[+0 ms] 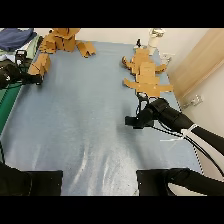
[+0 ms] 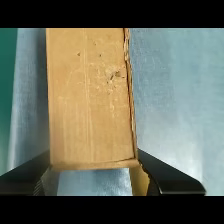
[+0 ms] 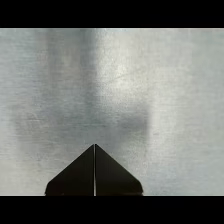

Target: Fold the box.

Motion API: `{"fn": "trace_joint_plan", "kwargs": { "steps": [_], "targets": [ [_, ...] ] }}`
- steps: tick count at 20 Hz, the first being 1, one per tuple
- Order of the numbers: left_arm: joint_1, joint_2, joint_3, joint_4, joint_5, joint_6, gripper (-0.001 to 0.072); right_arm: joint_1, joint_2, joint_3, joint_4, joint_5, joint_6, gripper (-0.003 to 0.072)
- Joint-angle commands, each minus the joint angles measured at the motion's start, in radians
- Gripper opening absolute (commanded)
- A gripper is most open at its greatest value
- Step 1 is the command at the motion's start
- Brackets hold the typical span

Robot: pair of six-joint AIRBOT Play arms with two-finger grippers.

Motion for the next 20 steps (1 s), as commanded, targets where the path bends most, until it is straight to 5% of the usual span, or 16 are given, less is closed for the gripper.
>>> {"fn": "trace_joint_plan", "kwargs": {
  "steps": [1, 2, 3, 6, 9, 15, 16, 17, 18, 20],
  "targets": [
    [-0.003, -0.056, 0.062, -0.009, -0.013, 0.000, 0.0472, 0.000, 0.000, 0.000, 0.001, 0.019, 0.001, 0.0002],
    [-0.003, -0.058, 0.061, -0.008, -0.024, 0.001, 0.0532, 0.000, 0.000, 0.000, 0.001, 0.019, 0.001, 0.0002],
    [-0.003, -0.057, 0.061, -0.008, -0.030, -0.001, 0.0696, 0.000, 0.000, 0.000, 0.001, 0.018, 0.001, 0.0002],
    [0.008, -0.056, 0.074, -0.007, -0.116, -0.001, 0.0697, 0.000, 0.000, 0.000, 0.001, 0.014, 0.000, 0.0002],
    [0.042, -0.037, 0.115, -0.006, -0.306, -0.001, 0.0697, 0.000, 0.000, 0.000, 0.001, -0.012, 0.000, 0.0002],
    [0.103, 0.127, 0.208, -0.007, -0.586, -0.043, 0.0696, 0.000, 0.000, 0.000, 0.001, -0.059, 0.000, 0.0002],
    [0.104, 0.157, 0.220, -0.008, -0.629, -0.081, 0.0620, 0.000, 0.000, 0.001, 0.005, -0.060, 0.000, 0.0002],
    [0.102, 0.186, 0.225, -0.008, -0.687, -0.107, 0.0235, 0.000, -0.001, 0.002, 0.009, -0.060, 0.000, 0.0002],
    [0.093, 0.208, 0.225, -0.013, -0.739, -0.102, 0.0011, 0.000, -0.002, 0.004, 0.010, -0.060, -0.001, 0.0002],
    [0.058, 0.234, 0.223, -0.026, -0.852, -0.105, 0.0009, -0.001, -0.009, 0.023, 0.008, -0.062, -0.018, 0.0002]
  ]
}}
